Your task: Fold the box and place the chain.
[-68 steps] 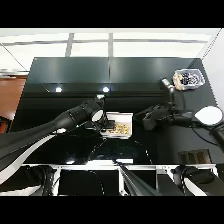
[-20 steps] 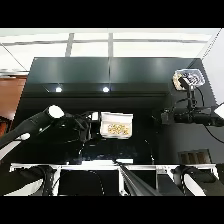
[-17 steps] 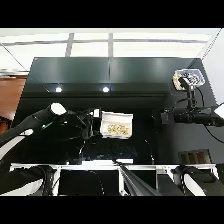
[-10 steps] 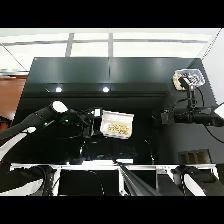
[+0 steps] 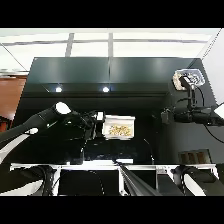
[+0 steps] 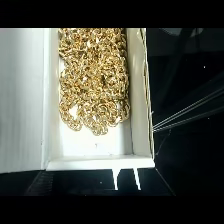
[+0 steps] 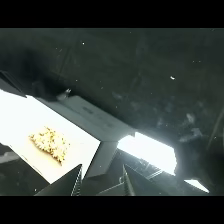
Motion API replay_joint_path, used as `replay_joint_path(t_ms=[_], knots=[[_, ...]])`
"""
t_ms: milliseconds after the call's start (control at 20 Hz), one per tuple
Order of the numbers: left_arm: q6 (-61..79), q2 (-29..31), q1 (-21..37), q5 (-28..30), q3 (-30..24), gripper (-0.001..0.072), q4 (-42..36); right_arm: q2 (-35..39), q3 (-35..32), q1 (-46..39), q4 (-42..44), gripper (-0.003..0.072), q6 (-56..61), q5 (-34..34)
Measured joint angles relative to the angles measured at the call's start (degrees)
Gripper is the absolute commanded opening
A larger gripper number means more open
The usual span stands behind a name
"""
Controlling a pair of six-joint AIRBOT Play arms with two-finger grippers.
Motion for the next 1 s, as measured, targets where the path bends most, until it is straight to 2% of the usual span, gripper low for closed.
replay_joint_path(t_ms=[100, 400, 600, 750, 1000], knots=[[-0.48, -0.04, -0.13, 1.51, 0.07, 0.0399, -0.98, -0.26, 0.0, 2.47, 1.05, 0.069, 0.59, -4.35], [-1.11, -0.04, -0.2, 3.39, 0.22, 0.0399, -3.06, -7.21, 0.17, 12.9, 5.88, 0.069, 2.58, -19.8], [-1.14, -0.04, -0.2, 3.61, 0.22, 0.0399, -3.43, -12.02, 1.14, 17.22, 6.67, 0.0688, 0.83, -25.44], [-1.27, -0.04, -0.2, 3.78, 0.22, 0.0399, -3.56, -13.38, 2.91, 18.43, 6.78, 0.0689, -3.58, -22.4], [-1.22, -0.04, -0.2, 3.76, 0.22, 0.0399, -3.61, -14.05, 4.02, 19.56, 2.75, 0.0688, -22.47, -12.52]])
